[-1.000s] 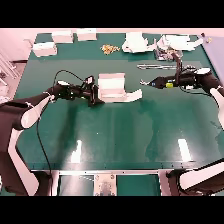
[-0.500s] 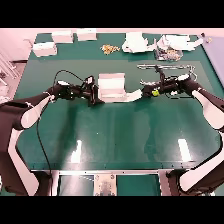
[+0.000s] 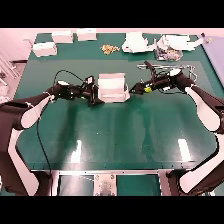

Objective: Fold the box and place the chain.

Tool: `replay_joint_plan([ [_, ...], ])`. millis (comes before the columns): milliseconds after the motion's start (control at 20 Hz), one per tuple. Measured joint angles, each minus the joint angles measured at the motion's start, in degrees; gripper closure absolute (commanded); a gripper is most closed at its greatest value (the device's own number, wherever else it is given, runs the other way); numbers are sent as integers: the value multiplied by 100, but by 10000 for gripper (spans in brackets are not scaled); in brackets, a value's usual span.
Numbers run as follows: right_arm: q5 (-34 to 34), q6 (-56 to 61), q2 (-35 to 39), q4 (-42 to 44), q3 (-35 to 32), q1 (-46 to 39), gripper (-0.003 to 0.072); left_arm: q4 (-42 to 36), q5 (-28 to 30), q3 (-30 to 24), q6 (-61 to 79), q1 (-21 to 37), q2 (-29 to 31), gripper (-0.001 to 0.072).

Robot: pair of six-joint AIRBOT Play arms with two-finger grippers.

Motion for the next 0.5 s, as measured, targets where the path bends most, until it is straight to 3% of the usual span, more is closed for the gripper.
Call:
replay_joint_plan([
  [350, 42, 70, 81, -210, 225, 120, 679, -2, 0, 0, -2, 0, 0, 420],
  [450, 44, 74, 83, -293, 238, 151, 557, -2, 0, 0, 0, 0, 0, 420],
  [500, 46, 74, 83, -326, 243, 162, 533, -4, 0, 0, 0, 0, 0, 419],
])
